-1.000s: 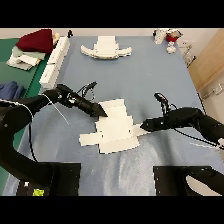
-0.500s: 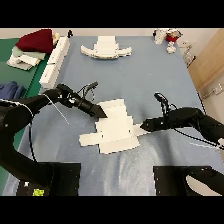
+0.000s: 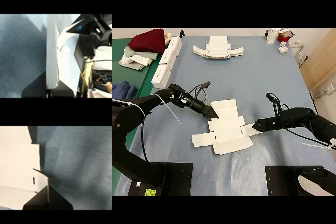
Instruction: Fold the box.
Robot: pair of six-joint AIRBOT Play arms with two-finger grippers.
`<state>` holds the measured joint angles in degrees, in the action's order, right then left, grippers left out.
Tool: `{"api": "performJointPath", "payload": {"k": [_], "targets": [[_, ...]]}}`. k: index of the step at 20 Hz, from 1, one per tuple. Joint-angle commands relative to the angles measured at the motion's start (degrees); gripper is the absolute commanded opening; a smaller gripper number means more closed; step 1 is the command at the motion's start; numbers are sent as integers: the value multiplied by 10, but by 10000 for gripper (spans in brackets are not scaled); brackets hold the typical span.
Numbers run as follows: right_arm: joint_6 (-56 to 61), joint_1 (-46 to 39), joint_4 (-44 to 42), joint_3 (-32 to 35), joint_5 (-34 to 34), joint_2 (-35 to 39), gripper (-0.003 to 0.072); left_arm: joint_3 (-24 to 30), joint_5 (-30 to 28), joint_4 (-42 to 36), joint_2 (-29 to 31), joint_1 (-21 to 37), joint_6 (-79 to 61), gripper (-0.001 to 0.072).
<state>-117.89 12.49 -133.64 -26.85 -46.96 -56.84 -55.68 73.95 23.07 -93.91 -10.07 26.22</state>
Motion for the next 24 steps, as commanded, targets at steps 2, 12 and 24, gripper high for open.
{"api": "performJointPath", "payload": {"k": [2,12,24], "targets": [[0,0,28,-9,-1,0,331,0,2,-2,1,0,-50,13],[276,0,366,-132,-29,0,391,2,-71,-21,126,-54,-275,9],[386,0,357,-186,-27,-3,516,264,-337,-162,348,-199,-620,10]]}}
